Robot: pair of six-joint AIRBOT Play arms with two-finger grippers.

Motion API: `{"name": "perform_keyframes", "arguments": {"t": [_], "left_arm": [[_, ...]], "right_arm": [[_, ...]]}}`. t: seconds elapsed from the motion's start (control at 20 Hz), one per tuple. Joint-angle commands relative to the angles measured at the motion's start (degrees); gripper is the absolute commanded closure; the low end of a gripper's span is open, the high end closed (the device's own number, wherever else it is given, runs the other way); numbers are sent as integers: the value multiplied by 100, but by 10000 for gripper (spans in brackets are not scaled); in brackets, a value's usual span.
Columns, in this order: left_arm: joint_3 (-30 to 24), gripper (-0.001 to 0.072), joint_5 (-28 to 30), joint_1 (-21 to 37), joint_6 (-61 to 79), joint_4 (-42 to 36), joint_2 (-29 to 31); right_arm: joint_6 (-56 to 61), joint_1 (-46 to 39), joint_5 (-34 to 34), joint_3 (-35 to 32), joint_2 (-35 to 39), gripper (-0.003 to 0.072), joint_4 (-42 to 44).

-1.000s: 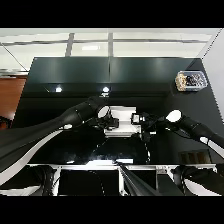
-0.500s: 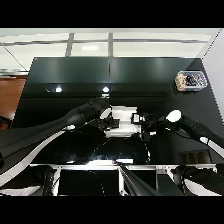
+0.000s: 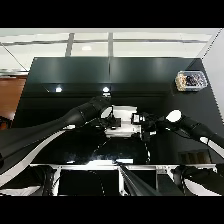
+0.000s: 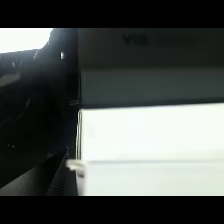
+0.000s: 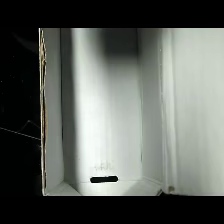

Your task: Fold the box and place the chain.

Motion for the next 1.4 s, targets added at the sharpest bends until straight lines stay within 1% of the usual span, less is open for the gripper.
{"name": "perform_keyframes", "arguments": {"t": [0.0,0.1,0.15,0.2,0.25,0.6,0.65,0.75,0.95,1.1,1.15,1.25,1.3,1.35], "left_arm": [[24,260,-188,0,-9,236,-28],[24,266,-240,4,-70,282,-52],[24,400,-236,7,-87,302,-59],[24,566,-216,9,-68,321,-63],[26,682,-195,9,-37,319,-63],[26,678,-120,-2,234,299,-63],[26,677,-111,-2,234,297,-63],[26,677,-114,-2,234,297,-63],[26,680,-271,2,208,297,-63],[26,680,-308,4,205,297,-63],[26,680,-256,2,205,297,-63],[26,679,-254,-4,208,295,-63],[26,679,-251,-4,208,295,-63],[26,679,-251,-4,208,293,-63]], "right_arm": [[7,4,7,0,-2,459,4],[7,4,7,0,-2,459,4],[7,4,7,0,-2,459,4],[7,4,7,0,-2,459,4],[7,4,7,0,-2,459,4],[33,2,-20,0,2,456,4],[52,4,-24,2,2,364,7],[96,4,-52,2,22,44,4],[334,-15,-63,2,470,39,-221],[595,-24,-59,2,885,41,-844],[623,-24,-57,2,931,71,-898],[623,-20,-48,2,922,71,-890],[621,-17,-7,2,922,128,-852],[623,-9,50,2,922,209,-855]]}}
